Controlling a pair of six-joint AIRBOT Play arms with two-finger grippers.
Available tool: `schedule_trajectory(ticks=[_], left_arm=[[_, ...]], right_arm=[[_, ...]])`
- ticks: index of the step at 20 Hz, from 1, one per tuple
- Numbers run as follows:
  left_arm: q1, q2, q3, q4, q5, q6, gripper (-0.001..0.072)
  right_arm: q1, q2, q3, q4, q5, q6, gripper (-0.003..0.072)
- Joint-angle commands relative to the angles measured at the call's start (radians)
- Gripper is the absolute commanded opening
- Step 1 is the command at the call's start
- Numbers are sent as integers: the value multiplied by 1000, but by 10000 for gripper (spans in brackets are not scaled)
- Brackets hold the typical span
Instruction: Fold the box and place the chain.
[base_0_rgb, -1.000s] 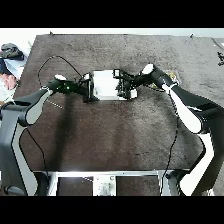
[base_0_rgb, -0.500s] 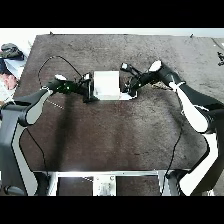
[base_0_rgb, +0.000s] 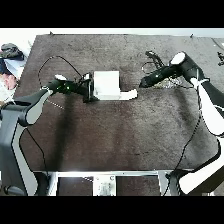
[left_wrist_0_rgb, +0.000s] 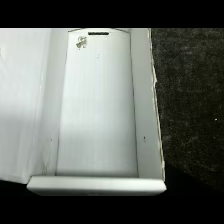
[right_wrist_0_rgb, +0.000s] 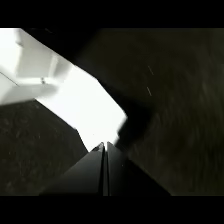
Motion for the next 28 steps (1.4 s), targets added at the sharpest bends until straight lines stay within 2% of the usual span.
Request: schedule_trajectory(ticks=[1, 6, 9, 13, 14, 19, 20, 21, 22, 25, 28], left_arm=[[0, 0, 1, 0, 0, 0, 536], [0, 0, 1, -2, 0, 0, 536], [0, 0, 1, -2, 0, 0, 536], [0, 0, 1, -2, 0, 0, 537], [0, 0, 1, -2, 0, 0, 536], [0, 0, 1, -2, -1, 0, 536], [0, 0, 1, -2, -1, 0, 536], [0, 0, 1, -2, -1, 0, 536], [0, 0, 1, -2, -1, 0, 536], [0, 0, 1, -2, -1, 0, 536], [0, 0, 1, -2, -1, 0, 536]], right_arm=[[-34, 6, -60, -10, -12, 118, 26], [-34, -9, -181, 75, -192, 116, 27], [-33, -60, -189, 243, -189, 46, 27], [-13, -129, -189, 453, -73, -69, 29], [-3, -136, -189, 477, -58, -76, 57], [32, -124, -130, 506, -56, -74, 60], [44, -119, -113, 505, -57, -67, 203], [53, -117, -97, 501, -56, -54, 441], [63, -116, -80, 496, -56, -48, 508], [82, -116, -48, 480, -55, -11, 508], [109, -116, -32, 398, -61, 54, 506]])
